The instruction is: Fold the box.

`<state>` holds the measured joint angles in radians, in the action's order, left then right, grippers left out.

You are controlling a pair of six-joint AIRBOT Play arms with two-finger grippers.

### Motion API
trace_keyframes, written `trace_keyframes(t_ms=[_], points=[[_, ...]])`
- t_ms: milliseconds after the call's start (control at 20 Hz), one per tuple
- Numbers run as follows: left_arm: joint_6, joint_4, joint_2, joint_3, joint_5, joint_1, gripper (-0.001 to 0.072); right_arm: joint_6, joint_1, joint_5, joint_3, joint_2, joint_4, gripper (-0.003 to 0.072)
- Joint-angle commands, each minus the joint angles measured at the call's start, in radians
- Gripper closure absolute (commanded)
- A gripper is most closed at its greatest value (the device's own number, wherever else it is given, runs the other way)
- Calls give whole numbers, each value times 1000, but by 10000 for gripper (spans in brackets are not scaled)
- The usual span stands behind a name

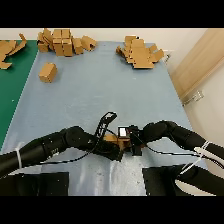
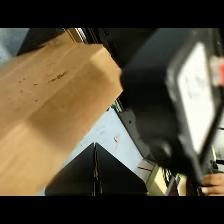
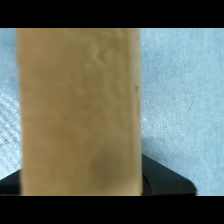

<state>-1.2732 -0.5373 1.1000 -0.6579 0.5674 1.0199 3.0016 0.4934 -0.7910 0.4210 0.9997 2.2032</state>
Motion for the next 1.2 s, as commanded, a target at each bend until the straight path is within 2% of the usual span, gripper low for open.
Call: trace_keyframes(t_ms=[0,100,250,600,1000,1150], points=[[-6,-3,49,0,-184,64,700,0,1,0,-1,1,0,180],[-6,-12,45,0,-247,72,700,0,1,0,-1,1,-1,180],[-6,-29,45,0,-279,71,700,0,1,0,-1,1,-1,180],[1,-72,45,0,-431,68,700,0,1,-1,-1,1,-8,180],[0,-71,45,0,-436,-53,700,0,1,-3,-1,1,-19,180],[1,-71,45,0,-423,-61,700,0,1,-3,-1,1,-34,180]])
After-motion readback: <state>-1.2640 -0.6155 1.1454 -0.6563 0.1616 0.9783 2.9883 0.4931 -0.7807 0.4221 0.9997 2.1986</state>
